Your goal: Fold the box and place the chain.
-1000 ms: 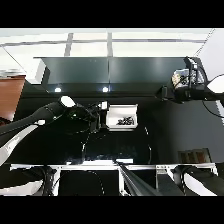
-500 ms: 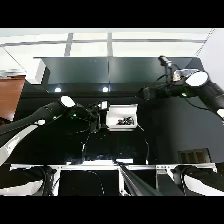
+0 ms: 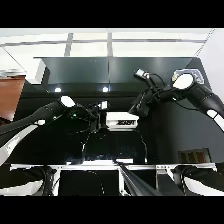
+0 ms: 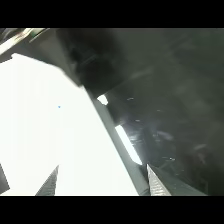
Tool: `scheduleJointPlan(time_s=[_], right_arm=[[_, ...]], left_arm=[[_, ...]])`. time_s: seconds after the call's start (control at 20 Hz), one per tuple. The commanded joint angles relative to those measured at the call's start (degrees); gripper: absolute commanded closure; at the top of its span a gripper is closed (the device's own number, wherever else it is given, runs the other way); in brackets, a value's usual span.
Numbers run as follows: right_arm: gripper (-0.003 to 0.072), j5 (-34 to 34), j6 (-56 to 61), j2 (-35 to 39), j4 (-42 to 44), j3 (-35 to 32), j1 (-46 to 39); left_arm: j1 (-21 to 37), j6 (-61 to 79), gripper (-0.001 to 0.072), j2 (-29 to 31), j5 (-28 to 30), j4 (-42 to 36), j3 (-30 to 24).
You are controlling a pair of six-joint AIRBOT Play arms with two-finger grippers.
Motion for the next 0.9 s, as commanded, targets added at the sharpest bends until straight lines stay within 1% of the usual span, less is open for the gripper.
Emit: scheduleJointPlan(time_s=[0.0,0.2,0.55,0.6,0.65,0.7,0.75,0.8,0.85], right_arm=[[0.0084,1.84,-4.76,-0.20,-4.76,0.07,2.89],[0.0084,1.36,-6.51,-1.11,-5.81,0.07,5.68],[0.0085,1.75,-6.62,-1.09,-6.19,0.07,5.79],[0.0115,1.68,-6.56,-1.09,-6.16,0.07,5.79],[0.0281,1.66,-6.10,-1.09,-6.14,0.07,5.79],[0.0292,1.66,-5.46,-1.09,-6.16,0.07,5.79],[0.0393,1.70,-5.35,-1.09,-6.14,0.07,5.79],[0.0443,1.73,-5.07,-1.09,-6.14,0.07,5.79],[0.0443,1.70,-4.90,-1.09,-6.14,0.07,5.79]], left_arm=[[-0.02,0.07,0.0359,0.00,0.04,0.00,0.04],[-0.02,0.07,0.0359,0.00,0.02,0.00,0.04],[-0.02,0.07,0.0359,0.00,0.00,0.00,0.04],[-0.04,0.04,0.0359,0.00,0.00,0.00,0.04],[-0.02,0.07,0.0359,0.00,0.00,0.00,0.04],[-0.02,0.07,0.0359,0.00,0.00,0.00,0.04],[-0.04,0.04,0.0359,0.00,0.00,0.00,0.04],[-0.02,0.04,0.0358,0.00,0.00,0.00,0.04],[-0.04,0.04,0.0359,0.00,0.00,0.00,0.04]])
